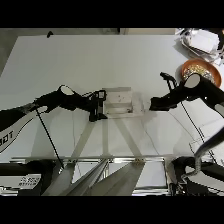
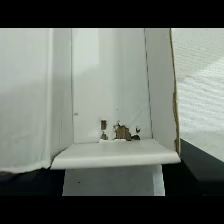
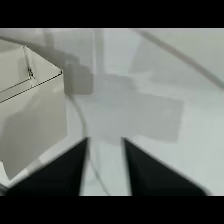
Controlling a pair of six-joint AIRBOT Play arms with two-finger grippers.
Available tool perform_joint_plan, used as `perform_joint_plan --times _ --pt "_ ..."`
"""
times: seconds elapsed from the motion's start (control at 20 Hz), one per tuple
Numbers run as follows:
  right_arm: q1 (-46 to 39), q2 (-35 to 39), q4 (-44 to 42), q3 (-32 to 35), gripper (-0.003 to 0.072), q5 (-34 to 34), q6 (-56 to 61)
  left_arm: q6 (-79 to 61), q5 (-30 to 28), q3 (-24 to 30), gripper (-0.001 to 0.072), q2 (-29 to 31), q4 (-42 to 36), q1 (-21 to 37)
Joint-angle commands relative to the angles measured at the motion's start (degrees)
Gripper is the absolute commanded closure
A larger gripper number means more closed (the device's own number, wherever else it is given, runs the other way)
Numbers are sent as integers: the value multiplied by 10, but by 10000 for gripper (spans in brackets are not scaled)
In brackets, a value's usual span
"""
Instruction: Fold the box and place the chain.
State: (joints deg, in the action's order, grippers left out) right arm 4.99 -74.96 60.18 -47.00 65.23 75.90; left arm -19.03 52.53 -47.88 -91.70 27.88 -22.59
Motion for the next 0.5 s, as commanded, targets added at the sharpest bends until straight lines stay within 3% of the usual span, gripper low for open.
perform_joint_plan --times 0.0,0.15,0.45 --pt "14 -21 -88 36 297 -50 -70 0 0 0 528 0 0 0" --pt "37 -43 -112 36 304 -65 -74 0 0 0 528 0 0 0" --pt "40 -29 -154 36 393 -80 -94 0 0 0 528 0 0 0"
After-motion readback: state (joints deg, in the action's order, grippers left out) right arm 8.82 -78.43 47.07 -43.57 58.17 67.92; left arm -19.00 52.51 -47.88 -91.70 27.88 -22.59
